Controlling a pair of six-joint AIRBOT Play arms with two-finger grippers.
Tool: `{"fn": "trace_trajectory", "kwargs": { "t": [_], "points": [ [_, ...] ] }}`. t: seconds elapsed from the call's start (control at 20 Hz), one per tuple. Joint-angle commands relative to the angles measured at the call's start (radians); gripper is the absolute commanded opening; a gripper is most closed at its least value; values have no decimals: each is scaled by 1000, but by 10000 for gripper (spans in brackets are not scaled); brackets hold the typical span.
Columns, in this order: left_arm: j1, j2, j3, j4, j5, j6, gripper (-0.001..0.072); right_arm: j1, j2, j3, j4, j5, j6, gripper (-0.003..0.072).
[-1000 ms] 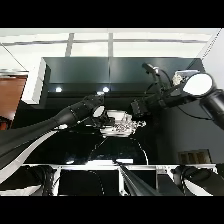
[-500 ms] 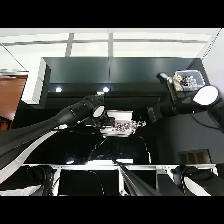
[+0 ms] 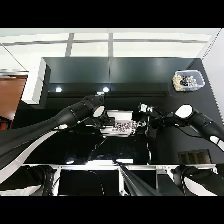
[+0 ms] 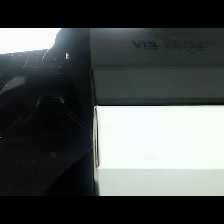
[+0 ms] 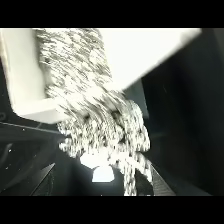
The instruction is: Fold the box and place the chain.
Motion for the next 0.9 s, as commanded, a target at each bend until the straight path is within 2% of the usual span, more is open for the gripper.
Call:
{"fn": "trace_trajectory", "kwargs": {
  "t": [0.0, 0.3, 0.45, 0.6, 0.75, 0.8, 0.85],
  "points": [
    [1, 0, 0, 0, 1, 0, 29, 3, -36, -8, 83, -21, -259, 714],
    [1, 0, 0, 0, 2, 0, 29, 86, -60, -8, 82, -106, -290, 714],
    [1, 0, 0, 0, 1, 0, 29, 105, -93, -8, 68, -106, -249, 714],
    [1, 0, 0, 0, 1, 0, 29, 104, -95, -8, 63, -188, -163, 712],
    [1, 0, 0, 0, 1, 0, 30, 104, -95, -8, 63, -198, -132, 707],
    [1, 0, 0, 0, 1, 0, 29, 104, -95, -8, 62, -198, -122, 674],
    [1, 0, 0, 0, 1, 0, 29, 104, -94, -8, 60, -197, -118, 509]
  ]
}}
